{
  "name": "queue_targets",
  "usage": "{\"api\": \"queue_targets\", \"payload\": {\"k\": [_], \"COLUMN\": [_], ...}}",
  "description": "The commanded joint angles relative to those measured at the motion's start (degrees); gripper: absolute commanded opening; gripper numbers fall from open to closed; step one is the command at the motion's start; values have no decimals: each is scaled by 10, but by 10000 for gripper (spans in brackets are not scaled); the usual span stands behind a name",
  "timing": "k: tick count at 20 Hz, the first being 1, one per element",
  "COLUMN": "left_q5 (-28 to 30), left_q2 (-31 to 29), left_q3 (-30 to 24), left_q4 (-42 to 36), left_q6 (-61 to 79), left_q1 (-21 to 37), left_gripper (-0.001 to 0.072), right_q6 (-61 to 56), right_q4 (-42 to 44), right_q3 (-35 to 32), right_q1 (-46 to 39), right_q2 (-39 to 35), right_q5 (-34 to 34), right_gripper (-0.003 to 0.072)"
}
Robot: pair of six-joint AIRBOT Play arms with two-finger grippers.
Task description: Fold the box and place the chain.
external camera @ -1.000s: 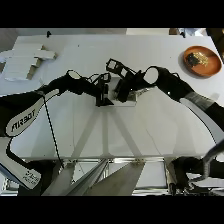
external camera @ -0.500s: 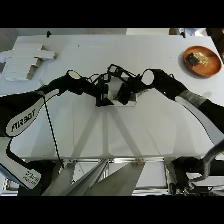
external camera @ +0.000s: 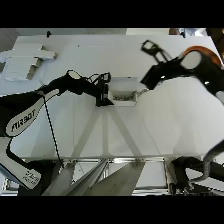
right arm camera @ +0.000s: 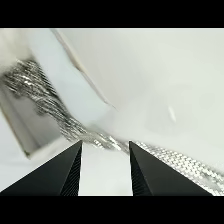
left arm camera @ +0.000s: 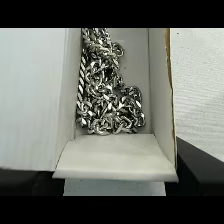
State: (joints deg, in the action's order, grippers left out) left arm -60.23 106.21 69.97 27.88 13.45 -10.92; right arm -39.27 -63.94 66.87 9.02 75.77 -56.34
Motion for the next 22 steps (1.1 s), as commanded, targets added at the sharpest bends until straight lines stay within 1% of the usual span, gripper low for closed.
{"api": "queue_targets", "payload": {"k": [1, 2, 3, 5, 11, 13, 16, 18, 19, 20, 21, 22], "left_q5": [0, 0, 0, 0, 0, 0, 0, 0, 0, 0, 0, 0], "left_q2": [0, 0, 0, 0, 0, 0, 0, 0, 0, 0, 0, 0], "left_q3": [0, 0, 0, 0, 0, 0, 0, 0, 0, 0, 0, 0], "left_q4": [0, 0, 0, 0, 0, 0, 0, 0, 0, 0, 0, 0], "left_q6": [0, 0, 0, 0, 0, 0, 0, 0, 0, 0, 0, 0], "left_q1": [0, 0, 0, 0, 0, 0, 0, 0, 0, 0, 0, 0], "left_gripper": [475, 475, 475, 475, 475, 475, 475, 475, 475, 475, 475, 475], "right_q6": [-51, -85, -111, -125, -151, -152, -165, -177, -180, -180, -184, -190], "right_q4": [-33, -49, -63, -80, -93, -98, -118, -137, -147, -151, -154, -154], "right_q3": [0, 0, 0, 0, 12, 21, 22, 22, 22, 22, 22, 22], "right_q1": [-87, -96, -101, -98, -68, -52, -31, -21, -19, -17, -16, -14], "right_q2": [3, 11, 23, 55, 172, 190, 203, 210, 214, 217, 219, 220], "right_q5": [9, 23, 28, 29, 33, 40, 77, 79, 76, 73, 72, 71], "right_gripper": [337, 366, 425, 427, 434, 434, 433, 433, 425, 392, 382, 281]}}
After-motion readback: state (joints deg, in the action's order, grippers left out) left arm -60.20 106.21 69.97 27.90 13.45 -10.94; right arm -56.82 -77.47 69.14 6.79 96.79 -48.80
